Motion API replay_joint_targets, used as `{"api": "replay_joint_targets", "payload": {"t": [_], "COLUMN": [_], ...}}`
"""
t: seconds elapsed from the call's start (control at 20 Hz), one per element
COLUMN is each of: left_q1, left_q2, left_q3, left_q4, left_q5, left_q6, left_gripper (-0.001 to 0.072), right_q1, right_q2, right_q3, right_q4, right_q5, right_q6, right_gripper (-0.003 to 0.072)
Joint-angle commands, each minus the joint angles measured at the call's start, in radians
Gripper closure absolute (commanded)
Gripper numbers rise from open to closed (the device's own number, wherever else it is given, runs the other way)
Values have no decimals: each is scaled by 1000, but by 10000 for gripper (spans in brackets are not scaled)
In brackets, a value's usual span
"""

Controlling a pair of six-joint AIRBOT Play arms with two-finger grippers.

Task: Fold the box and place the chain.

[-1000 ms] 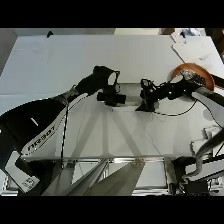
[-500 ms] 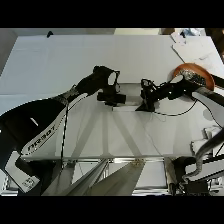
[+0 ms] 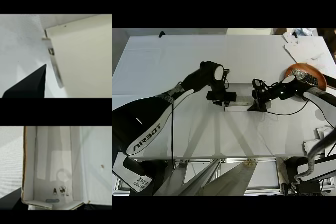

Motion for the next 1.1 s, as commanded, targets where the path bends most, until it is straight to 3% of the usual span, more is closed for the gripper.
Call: {"api": "replay_joint_targets", "payload": {"t": [0.0, 0.55, 0.65, 0.85, 0.95, 1.05], "left_q1": [45, 47, 42, 20, 4, -12], "left_q2": [29, -12, -29, -47, -49, -48], "left_q3": [0, 0, 0, 0, 0, 0], "left_q4": [-96, -14, 1, 7, 39, 77], "left_q5": [-35, 15, 19, 76, 79, 79], "left_q6": [63, -3, -24, -51, -71, -101], "left_gripper": [413, 437, 506, 507, 557, 562], "right_q1": [0, 0, 0, 0, 0, 0], "right_q2": [-1, -1, -1, -1, -1, -1], "right_q3": [0, 0, 0, 0, 0, 0], "right_q4": [-1, -1, -1, -1, -1, -1], "right_q5": [2, 2, 2, 2, 2, 2], "right_q6": [0, 0, 0, 0, 0, 0], "right_gripper": [158, 158, 158, 158, 158, 158]}}
